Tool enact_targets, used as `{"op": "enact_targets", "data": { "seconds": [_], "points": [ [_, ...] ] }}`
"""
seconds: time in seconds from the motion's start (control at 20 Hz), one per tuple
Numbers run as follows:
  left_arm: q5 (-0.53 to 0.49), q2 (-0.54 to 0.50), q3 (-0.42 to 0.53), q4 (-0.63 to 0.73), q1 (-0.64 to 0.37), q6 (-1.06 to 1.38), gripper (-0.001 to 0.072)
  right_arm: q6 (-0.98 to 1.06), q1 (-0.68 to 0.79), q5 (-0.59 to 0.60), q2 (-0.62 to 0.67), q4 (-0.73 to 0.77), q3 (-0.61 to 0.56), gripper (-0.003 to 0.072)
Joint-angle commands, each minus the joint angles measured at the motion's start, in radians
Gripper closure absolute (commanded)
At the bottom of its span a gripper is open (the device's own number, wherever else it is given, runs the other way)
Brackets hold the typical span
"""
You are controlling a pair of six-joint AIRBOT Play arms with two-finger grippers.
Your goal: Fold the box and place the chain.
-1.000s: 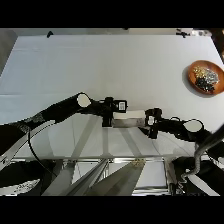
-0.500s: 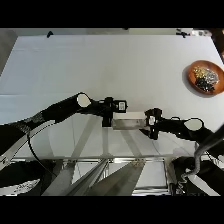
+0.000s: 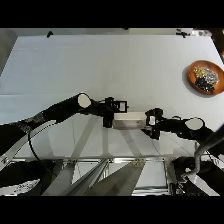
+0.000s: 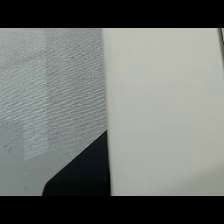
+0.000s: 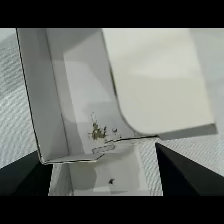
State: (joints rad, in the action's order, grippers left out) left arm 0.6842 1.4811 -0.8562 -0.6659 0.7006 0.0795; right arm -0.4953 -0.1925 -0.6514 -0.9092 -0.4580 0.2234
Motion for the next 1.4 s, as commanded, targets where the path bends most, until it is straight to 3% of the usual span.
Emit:
{"op": "enact_targets", "data": {
  "seconds": [0.0, 0.7, 0.85, 1.2, 1.35],
  "points": [
    [0.002, -0.001, 0.000, -0.001, -0.001, 0.000, 0.0694, -0.043, 0.002, 0.012, 0.001, 0.032, 0.002, 0.0020],
    [0.002, -0.001, 0.000, -0.001, -0.001, 0.000, 0.0694, -0.087, 0.001, -0.020, -0.005, 0.053, 0.008, 0.0043],
    [0.001, -0.001, 0.000, -0.001, -0.001, 0.000, 0.0694, -0.082, -0.013, -0.023, -0.045, 0.006, 0.008, 0.0044],
    [0.002, -0.001, 0.000, -0.001, -0.001, 0.000, 0.0694, -0.142, -0.033, -0.013, -0.081, 0.048, 0.008, 0.0052],
    [0.001, -0.001, 0.000, -0.001, -0.001, 0.000, 0.0694, -0.142, -0.033, -0.013, -0.087, 0.048, 0.008, 0.0111]
  ]
}}
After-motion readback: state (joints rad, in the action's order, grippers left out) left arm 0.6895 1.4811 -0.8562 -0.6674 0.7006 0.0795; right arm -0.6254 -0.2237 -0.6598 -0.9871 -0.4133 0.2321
